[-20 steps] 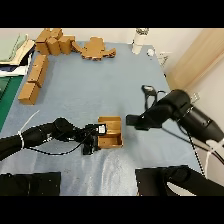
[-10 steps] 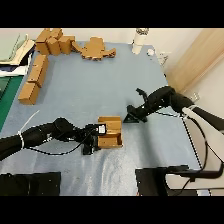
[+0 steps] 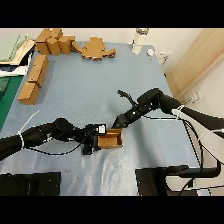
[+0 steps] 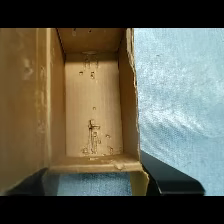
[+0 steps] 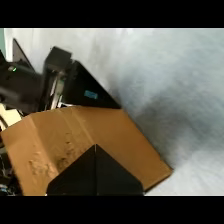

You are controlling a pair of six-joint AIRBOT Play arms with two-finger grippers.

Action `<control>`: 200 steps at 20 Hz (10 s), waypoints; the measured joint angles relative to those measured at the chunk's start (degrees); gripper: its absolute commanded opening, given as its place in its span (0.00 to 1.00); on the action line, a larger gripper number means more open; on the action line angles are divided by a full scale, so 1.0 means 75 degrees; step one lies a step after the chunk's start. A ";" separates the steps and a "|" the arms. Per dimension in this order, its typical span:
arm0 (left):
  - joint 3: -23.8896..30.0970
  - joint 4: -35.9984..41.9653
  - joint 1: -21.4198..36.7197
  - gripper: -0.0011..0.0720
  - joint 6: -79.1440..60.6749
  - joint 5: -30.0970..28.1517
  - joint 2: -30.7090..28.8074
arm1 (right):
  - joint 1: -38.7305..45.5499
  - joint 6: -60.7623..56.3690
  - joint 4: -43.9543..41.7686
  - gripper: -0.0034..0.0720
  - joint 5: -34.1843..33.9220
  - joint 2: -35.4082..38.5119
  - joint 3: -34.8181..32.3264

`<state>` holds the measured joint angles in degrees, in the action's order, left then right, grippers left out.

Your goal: Fold the box.

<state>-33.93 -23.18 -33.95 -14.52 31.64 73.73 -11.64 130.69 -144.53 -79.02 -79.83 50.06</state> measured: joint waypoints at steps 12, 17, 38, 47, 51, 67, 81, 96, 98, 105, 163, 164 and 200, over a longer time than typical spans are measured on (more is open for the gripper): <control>0.0000 0.0003 0.0000 0.65 0.0000 -0.0003 0.0000 | -0.2183 0.0364 0.1859 0.05 0.1682 0.1582 -0.0609; 0.0000 0.0003 0.0000 0.65 0.0003 -0.0003 0.0000 | -0.2739 0.0667 0.2664 0.05 0.3005 0.2946 -0.1341; 0.0000 0.0000 0.0000 0.65 0.0003 -0.0003 0.0000 | -0.3724 0.3716 0.3042 0.63 0.5024 0.4916 -0.3034; 0.0000 0.0000 0.0000 0.65 0.0000 -0.0003 0.0000 | -0.4899 0.3748 0.4223 0.63 0.6167 0.4902 -0.3311; 0.0000 0.0000 0.0000 0.65 0.0003 -0.0003 0.0000 | -0.5059 0.3547 0.4441 0.63 0.6254 0.4899 -0.3413; 0.0000 0.0000 0.0000 0.65 0.0003 -0.0003 0.0000 | -0.5109 0.3223 0.5182 0.62 0.6586 0.4878 -0.3561; 0.0000 0.0003 0.0000 0.65 0.0003 -0.0003 0.0000 | -0.6298 -0.0137 0.7921 0.62 0.6630 0.4730 -0.3576; 0.0000 0.0003 0.0000 0.65 0.0006 -0.0003 0.0000 | -0.7041 -0.2646 1.0334 0.48 0.6569 0.4619 -0.3576; 0.0000 0.0006 0.0000 0.65 0.0012 -0.0009 0.0000 | -0.7058 -0.2669 1.0366 0.35 0.6563 0.4610 -0.3576; 0.0000 0.0003 0.0000 0.65 0.0006 -0.0012 0.0000 | -0.7073 -0.2704 1.0401 0.35 0.6548 0.4607 -0.3576; 0.0000 0.0003 0.0000 0.65 -0.0003 0.0000 0.0000 | -0.7076 -0.2935 0.9025 0.35 0.6117 0.5339 -0.3045; 0.0000 0.0000 0.0000 0.65 -0.0003 0.0000 0.0000 | -0.7076 -0.3235 0.8807 0.33 0.6088 0.5473 -0.3008; 0.0000 0.0000 0.0000 0.65 0.0000 -0.0003 0.0000 | -0.5799 -1.0168 0.3695 0.05 0.9509 0.5400 -0.5109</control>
<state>-33.93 -23.18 -33.95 -14.52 31.62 73.73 -55.13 54.43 -116.81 -7.70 -39.33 11.75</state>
